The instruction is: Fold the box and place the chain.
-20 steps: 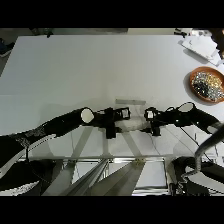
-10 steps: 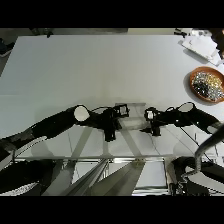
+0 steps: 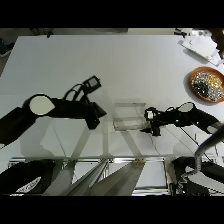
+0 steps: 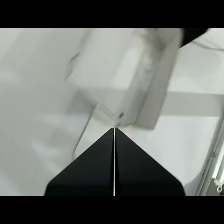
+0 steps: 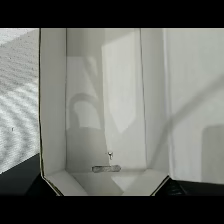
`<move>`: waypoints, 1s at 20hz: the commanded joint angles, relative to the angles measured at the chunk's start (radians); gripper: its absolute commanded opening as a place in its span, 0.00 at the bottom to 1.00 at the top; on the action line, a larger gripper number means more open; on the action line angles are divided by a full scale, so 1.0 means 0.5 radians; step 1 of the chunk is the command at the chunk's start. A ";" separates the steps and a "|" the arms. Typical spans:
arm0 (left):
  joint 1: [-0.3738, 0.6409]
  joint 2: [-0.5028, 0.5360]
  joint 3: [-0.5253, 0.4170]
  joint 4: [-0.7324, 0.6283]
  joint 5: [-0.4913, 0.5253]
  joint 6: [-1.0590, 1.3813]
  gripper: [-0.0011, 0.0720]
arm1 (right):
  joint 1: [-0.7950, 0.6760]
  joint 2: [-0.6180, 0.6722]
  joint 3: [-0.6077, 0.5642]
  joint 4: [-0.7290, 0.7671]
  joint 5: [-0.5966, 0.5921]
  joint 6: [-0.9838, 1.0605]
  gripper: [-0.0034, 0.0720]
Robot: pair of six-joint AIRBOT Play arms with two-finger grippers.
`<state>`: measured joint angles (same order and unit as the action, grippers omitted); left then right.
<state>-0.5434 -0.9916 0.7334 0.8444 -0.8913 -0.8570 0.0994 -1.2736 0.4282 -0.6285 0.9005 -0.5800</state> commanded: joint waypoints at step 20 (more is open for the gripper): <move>0.156 -0.671 -0.231 -0.230 0.016 -0.792 0.02 | 0.002 0.002 -0.001 0.001 0.001 0.001 0.59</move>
